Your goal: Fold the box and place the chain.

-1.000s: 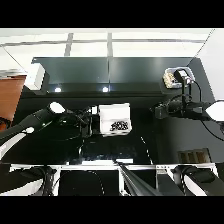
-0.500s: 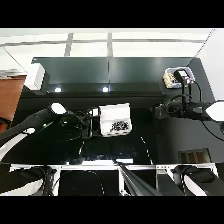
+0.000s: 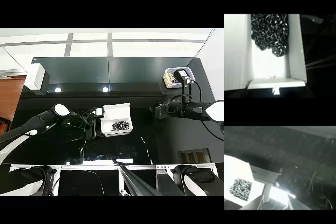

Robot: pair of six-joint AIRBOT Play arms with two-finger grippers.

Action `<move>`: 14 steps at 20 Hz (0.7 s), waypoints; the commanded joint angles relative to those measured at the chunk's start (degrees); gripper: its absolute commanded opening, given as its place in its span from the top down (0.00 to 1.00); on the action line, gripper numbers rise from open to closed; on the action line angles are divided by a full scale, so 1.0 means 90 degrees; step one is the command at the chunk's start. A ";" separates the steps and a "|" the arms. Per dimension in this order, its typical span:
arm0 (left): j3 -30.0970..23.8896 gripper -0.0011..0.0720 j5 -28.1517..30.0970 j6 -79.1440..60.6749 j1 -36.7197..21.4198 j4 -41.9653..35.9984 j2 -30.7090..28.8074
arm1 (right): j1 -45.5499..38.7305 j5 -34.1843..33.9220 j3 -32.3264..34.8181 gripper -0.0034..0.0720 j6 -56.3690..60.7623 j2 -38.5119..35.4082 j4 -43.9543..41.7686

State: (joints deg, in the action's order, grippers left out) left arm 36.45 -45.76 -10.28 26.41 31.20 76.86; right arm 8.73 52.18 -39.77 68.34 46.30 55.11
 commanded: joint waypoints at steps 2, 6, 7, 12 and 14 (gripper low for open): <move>0.0002 0.34 0.0525 0.0002 0.0102 -0.0019 -0.0002 | 0.0000 -0.0146 0.0002 0.51 0.0000 0.0005 -0.0002; 0.0085 0.52 0.0578 -0.0002 0.0102 -0.0015 -0.0019 | 0.0041 -0.1076 -0.0214 0.18 0.0580 0.0427 -0.0107; 0.0119 0.52 0.0578 0.0000 0.0104 -0.0019 -0.0019 | 0.0131 -0.1319 -0.0478 0.14 0.0580 0.0782 -0.0126; 0.0148 0.52 0.0527 0.0002 0.0104 -0.0017 -0.0015 | 0.0991 -0.1326 -0.2195 0.14 0.0236 0.3189 -0.0253; 0.0146 0.52 0.0512 0.0002 0.0104 -0.0015 -0.0015 | 0.1219 -0.0641 -0.2521 0.14 -0.1103 0.3786 -0.0784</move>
State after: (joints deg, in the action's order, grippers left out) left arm 37.67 -40.86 -10.20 27.31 31.09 76.75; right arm 16.58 41.95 -56.97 68.58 71.81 52.14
